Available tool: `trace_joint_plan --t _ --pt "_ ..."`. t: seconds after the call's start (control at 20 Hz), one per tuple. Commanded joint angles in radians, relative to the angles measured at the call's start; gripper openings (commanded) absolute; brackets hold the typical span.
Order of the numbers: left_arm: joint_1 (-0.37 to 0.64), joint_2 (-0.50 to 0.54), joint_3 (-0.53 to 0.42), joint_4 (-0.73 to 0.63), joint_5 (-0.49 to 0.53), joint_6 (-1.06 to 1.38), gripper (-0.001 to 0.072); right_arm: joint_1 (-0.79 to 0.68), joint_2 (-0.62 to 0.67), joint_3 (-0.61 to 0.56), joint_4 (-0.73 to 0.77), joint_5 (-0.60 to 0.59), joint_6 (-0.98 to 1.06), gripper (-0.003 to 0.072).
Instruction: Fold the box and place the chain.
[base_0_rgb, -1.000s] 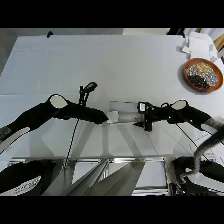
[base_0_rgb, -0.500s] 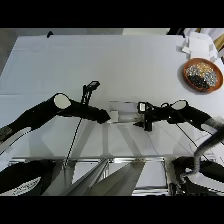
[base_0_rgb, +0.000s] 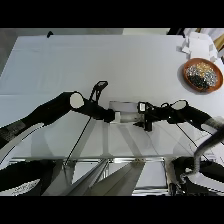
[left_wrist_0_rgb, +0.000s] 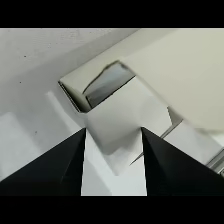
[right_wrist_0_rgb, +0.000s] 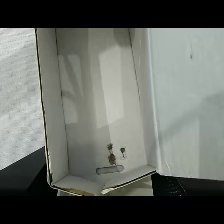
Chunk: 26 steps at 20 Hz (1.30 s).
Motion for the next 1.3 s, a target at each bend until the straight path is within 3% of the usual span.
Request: trace_joint_plan --t 0.0,0.4,0.8,1.1,1.15,1.25 --pt "-0.047 -0.037 0.074 0.146 -0.032 -0.196 0.0396 0.0 0.001 0.0 0.0 0.0 0.0 0.0401" --pt "-0.116 -0.173 0.278 0.311 -0.281 -0.51 0.0395 0.0 0.001 0.0 0.0 0.0 0.0 0.0401" --pt "-0.159 -0.215 0.303 0.455 -0.275 -0.802 0.0374 0.0 0.001 0.0 0.0 0.0 0.0 0.0401" --pt "-0.171 -0.218 0.303 0.478 -0.183 -0.875 0.0368 0.0 0.001 0.0 0.0 0.0 0.0 0.0401" --pt "-0.175 -0.225 0.303 0.478 -0.181 -0.892 0.0358 0.0 0.001 0.0 0.0 0.0 0.0 0.0401" --pt "-0.185 -0.241 0.303 0.477 -0.185 -0.945 0.0249 0.0 0.001 0.0 0.0 0.0 0.0 0.0401"
